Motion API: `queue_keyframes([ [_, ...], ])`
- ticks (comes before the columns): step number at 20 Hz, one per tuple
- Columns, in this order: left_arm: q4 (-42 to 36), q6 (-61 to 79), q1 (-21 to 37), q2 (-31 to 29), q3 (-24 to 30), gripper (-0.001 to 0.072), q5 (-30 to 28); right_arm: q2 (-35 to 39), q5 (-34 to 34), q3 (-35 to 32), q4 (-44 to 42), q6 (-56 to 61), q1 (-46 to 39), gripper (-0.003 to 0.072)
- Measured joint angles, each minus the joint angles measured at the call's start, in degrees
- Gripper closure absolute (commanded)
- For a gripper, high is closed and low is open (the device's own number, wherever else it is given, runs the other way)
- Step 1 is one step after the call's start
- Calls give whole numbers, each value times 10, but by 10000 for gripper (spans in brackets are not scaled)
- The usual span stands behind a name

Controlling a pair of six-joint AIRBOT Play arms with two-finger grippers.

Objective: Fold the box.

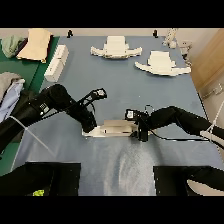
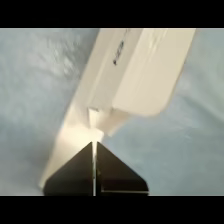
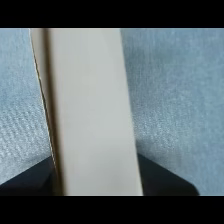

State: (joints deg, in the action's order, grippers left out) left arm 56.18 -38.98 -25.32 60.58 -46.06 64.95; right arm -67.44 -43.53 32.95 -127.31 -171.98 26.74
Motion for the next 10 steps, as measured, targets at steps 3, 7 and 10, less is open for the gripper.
queue_keyframes([
  [3, -54, -104, -11, -14, 0, 694, 54, 0, 0, 0, 0, 0, 0, 233],
  [7, -179, -177, -54, 1, -5, 694, 5, 0, 0, 0, 0, 0, 0, 233],
  [10, -217, -217, -65, 31, -13, 694, -78, 0, 0, 0, 1, 0, 0, 233],
])
